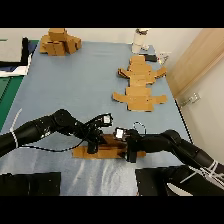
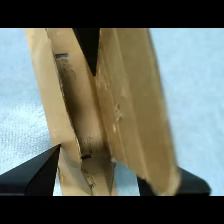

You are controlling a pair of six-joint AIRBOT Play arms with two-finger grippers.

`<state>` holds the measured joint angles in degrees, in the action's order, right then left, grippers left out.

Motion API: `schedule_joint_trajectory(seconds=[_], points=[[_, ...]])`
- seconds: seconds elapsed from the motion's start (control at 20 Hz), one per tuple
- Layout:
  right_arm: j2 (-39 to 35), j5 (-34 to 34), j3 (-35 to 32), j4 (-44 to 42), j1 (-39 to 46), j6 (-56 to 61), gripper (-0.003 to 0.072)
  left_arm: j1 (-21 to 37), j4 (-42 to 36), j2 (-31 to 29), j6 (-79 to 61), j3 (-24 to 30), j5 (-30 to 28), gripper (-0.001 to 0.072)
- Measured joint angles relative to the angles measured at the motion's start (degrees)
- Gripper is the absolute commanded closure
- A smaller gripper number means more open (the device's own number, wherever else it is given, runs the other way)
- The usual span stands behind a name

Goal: Fold the box.

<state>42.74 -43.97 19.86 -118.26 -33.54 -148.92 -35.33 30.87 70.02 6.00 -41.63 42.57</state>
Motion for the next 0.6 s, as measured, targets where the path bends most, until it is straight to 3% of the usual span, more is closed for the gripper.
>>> schedule_joint_trajectory(seconds=[0.6], points=[[3.3, -5.3, 1.8, -1.2, 2.2, -2.8, -0.0026, 0.0, 0.0, 0.0, 0.0, 0.0, 0.0, 0.0696]])
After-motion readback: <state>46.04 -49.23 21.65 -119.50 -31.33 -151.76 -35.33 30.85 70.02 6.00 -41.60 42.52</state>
